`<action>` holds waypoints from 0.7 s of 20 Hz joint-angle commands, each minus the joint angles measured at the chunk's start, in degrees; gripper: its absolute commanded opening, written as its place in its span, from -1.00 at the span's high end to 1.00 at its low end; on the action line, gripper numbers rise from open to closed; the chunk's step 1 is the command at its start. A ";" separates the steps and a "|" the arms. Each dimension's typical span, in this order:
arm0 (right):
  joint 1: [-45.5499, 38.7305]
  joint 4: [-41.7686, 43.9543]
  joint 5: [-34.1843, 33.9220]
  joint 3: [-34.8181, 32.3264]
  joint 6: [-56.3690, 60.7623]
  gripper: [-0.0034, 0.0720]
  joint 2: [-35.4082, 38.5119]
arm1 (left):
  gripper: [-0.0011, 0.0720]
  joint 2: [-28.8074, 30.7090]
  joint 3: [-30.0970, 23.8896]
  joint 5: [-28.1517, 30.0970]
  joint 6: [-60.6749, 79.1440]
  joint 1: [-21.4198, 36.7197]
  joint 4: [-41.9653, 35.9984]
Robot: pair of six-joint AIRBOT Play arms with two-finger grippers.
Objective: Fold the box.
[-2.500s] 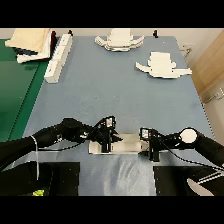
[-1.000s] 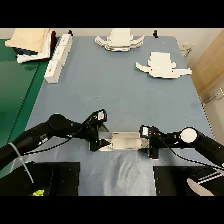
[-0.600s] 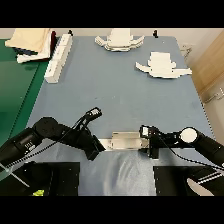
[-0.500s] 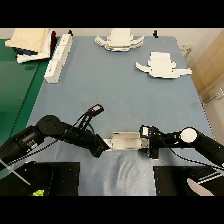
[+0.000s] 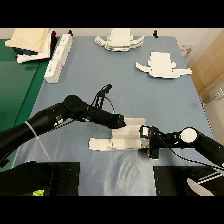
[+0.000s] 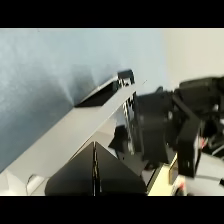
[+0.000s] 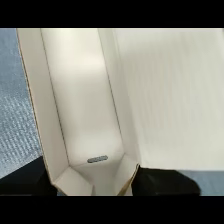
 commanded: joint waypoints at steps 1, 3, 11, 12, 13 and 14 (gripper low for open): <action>0.02 0.02 0.02 -0.02 0.02 -0.45 0.04 | 0.93 -4.94 1.66 1.03 -3.08 1.62 -3.10; 0.02 0.02 0.02 -0.02 0.04 -0.45 0.04 | 0.93 -7.34 1.64 -0.17 -4.07 1.55 -2.78; 0.02 0.02 0.02 -0.02 0.04 -0.45 0.04 | 0.93 -15.26 1.64 -5.35 -4.04 1.55 -2.56; 0.02 0.02 0.02 -0.02 0.02 -0.45 0.04 | 0.93 -15.58 1.64 -5.38 -4.04 1.53 -2.45; 0.02 0.02 0.02 -0.02 0.02 -0.45 0.04 | 0.93 -15.91 1.64 -5.38 -4.04 1.53 -2.34; 0.02 0.02 0.02 -0.02 0.02 -0.45 0.04 | 0.93 -16.22 1.64 -5.31 -4.02 1.53 -2.36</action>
